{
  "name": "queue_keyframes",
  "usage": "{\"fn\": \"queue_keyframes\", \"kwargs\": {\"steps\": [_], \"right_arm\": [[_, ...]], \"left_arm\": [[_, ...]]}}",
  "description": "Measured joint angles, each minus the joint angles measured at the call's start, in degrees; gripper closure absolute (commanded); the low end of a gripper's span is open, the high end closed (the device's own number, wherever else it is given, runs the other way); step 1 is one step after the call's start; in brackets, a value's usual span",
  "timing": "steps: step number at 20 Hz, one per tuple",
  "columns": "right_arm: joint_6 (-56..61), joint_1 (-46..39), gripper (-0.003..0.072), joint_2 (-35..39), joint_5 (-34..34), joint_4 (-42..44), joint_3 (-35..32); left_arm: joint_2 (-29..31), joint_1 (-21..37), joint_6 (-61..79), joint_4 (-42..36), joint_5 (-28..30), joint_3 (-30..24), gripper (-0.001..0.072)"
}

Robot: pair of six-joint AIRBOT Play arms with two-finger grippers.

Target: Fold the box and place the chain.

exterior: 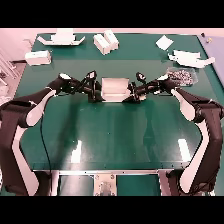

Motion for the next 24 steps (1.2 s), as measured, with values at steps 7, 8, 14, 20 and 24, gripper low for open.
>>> {"fn": "queue_keyframes", "kwargs": {"steps": [7, 8, 14, 20, 24], "right_arm": [[0.02, 0.0, 0.0212, 0.0, 0.0, 0.0, 0.0], [0.02, 0.0, 0.0212, 0.0, 0.0, 0.0, 0.0], [0.02, 0.0, 0.0212, 0.0, 0.0, 0.02, 0.0], [0.04, -0.02, 0.0212, 0.0, 0.0, 0.02, 0.0], [0.0, -0.02, 0.0211, 0.0, 0.02, 0.0, 0.0]], "left_arm": [[-1.09, -0.35, 0.44, -0.28, 0.85, 0.0, -0.0007], [-1.25, -0.44, 0.68, -0.46, 0.92, 0.0, -0.0007], [-1.6, -0.79, 2.16, -2.05, 1.01, 0.04, -0.0006], [-1.62, -0.81, 2.73, -2.58, 0.59, 0.04, 0.0204], [-1.86, -0.79, 2.71, -2.27, -0.24, 0.07, 0.0234]]}}
